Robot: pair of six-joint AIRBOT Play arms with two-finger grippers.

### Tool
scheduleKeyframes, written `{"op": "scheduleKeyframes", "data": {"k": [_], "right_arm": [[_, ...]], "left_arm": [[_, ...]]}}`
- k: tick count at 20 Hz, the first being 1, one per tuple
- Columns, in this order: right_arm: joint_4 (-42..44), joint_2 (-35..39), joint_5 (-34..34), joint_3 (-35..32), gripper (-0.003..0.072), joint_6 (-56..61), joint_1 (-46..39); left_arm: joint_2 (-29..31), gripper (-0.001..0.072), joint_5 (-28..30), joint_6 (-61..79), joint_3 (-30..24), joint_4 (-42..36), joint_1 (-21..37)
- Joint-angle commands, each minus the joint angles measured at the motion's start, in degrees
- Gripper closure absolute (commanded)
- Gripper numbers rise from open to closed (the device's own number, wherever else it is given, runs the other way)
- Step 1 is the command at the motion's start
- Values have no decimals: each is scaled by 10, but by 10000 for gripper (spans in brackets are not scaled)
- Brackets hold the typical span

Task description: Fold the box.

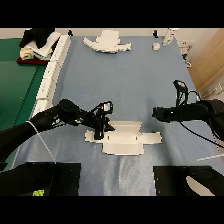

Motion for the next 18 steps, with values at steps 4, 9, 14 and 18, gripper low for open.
{"op": "scheduleKeyframes", "data": {"k": [4,9,14,18], "right_arm": [[15,37,-134,-1,686,-21,155],[-67,71,-152,-1,685,-23,431],[-215,4,-55,-20,96,-68,597],[-275,-83,-42,-20,97,-31,599]], "left_arm": [[0,697,0,-2,0,-1,0],[0,697,0,-2,0,-1,0],[0,698,0,-2,0,-1,0],[0,698,0,-2,0,-1,0]]}}
